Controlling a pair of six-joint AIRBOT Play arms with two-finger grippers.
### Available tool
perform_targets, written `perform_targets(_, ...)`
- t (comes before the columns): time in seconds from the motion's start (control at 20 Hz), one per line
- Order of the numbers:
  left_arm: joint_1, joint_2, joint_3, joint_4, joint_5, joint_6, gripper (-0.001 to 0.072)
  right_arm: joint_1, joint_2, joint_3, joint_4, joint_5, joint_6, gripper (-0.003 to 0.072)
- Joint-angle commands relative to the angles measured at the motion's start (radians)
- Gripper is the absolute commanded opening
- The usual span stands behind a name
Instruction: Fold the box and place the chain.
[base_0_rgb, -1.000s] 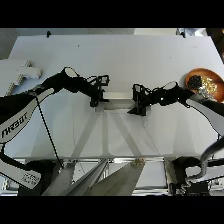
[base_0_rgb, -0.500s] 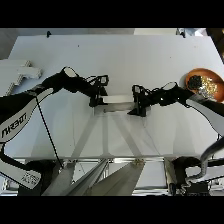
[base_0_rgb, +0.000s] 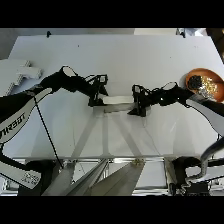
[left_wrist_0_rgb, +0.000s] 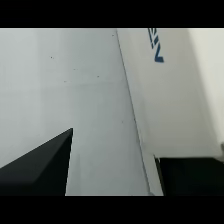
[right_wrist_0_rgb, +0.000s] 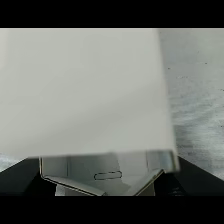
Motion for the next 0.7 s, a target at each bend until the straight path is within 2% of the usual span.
perform_targets(0.0,0.035,0.005,0.0,-0.001,-0.007,-0.001,0.0584,0.0,0.0,0.001,0.001,0.0,0.0,0.0526)
perform_targets(0.25,0.137,0.053,0.0,-0.032,-0.068,0.0,0.058,0.0,0.0,0.001,0.001,0.0,0.0,0.0526)
perform_targets(0.4,0.188,0.1,0.0,-0.031,-0.158,-0.003,0.0571,0.0,0.0,0.001,0.001,0.0,0.0,0.0526)
perform_targets(0.45,0.196,0.114,0.0,-0.03,-0.209,-0.003,0.0504,0.0,0.0,0.001,0.001,0.0,0.0,0.0526)
perform_targets(0.5,0.2,0.13,0.0,-0.022,-0.275,-0.002,0.0327,0.0,0.0,0.001,0.001,0.0,0.0,0.0526)
perform_targets(0.55,0.198,0.143,0.0,-0.009,-0.34,0.001,0.0113,0.0,0.0,0.001,0.001,0.0,0.0,0.0526)
perform_targets(0.6,0.189,0.153,0.0,0.01,-0.407,0.002,0.0009,0.0,0.0,0.001,0.001,0.0,0.0,0.0526)
perform_targets(0.65,0.175,0.158,0.0,0.035,-0.448,0.002,0.0007,0.0,0.0,0.001,0.001,0.0,0.0,0.0526)
